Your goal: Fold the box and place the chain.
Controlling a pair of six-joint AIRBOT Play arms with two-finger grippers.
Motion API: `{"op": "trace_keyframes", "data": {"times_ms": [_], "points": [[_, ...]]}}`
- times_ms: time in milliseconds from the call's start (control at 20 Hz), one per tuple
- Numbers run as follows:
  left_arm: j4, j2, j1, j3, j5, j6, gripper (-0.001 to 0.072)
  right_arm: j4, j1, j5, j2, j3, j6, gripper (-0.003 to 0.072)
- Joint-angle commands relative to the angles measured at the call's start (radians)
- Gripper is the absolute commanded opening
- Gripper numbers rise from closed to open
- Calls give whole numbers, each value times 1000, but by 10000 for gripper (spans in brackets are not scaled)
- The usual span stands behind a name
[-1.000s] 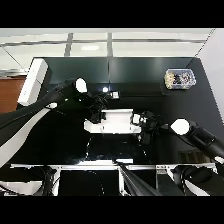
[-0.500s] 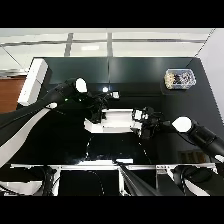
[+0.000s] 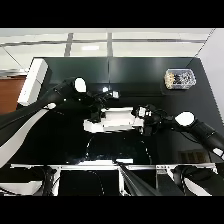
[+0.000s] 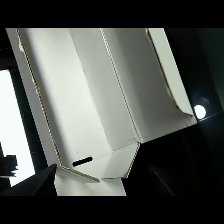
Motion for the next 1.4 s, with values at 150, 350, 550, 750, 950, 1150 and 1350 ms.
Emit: {"op": "trace_keyframes", "data": {"times_ms": [150,350,550,750,950,1150,1350], "points": [[41,11,-75,-1,66,-4,20,38,-11,18,-15,1,-64,707],[93,23,-78,0,58,-4,20,39,-11,-25,-20,1,-64,707],[93,38,-79,0,69,-4,23,39,-11,-21,-21,1,-64,707],[92,37,-79,0,68,-4,24,58,-11,87,-51,1,-105,707],[93,34,-80,0,66,-4,24,124,-11,81,-140,49,-183,707],[97,34,-79,0,66,-4,24,90,-11,124,-198,80,-195,707],[97,34,-79,0,66,-4,24,34,-11,148,-220,80,-195,707]]}}
